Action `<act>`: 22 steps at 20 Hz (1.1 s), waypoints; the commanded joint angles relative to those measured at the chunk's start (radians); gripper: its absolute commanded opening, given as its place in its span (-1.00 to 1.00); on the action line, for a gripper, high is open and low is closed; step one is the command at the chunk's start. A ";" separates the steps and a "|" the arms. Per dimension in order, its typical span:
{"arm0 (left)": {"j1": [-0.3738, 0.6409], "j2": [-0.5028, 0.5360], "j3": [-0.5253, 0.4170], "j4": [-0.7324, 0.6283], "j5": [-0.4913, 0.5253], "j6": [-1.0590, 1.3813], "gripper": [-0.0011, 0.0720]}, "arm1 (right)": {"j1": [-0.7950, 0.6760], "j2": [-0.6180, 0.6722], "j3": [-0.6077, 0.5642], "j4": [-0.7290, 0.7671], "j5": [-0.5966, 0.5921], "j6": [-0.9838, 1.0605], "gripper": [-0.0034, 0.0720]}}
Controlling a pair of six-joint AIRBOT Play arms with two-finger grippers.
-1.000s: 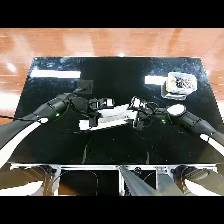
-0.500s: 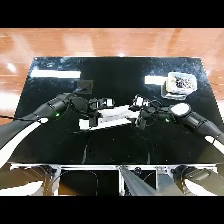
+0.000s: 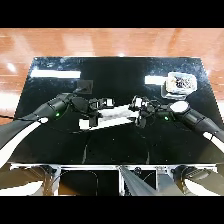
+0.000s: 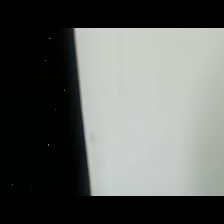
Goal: Fold the box and place the chain.
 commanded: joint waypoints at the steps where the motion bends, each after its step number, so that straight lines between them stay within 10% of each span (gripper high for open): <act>1: -0.001 0.000 0.001 0.000 0.000 0.000 -0.92 | 0.000 -0.033 0.029 0.014 0.052 -0.017 0.76; 22: -0.001 0.000 0.001 0.000 0.079 -0.006 -0.92 | 0.077 -0.072 0.027 -0.220 0.124 0.326 0.74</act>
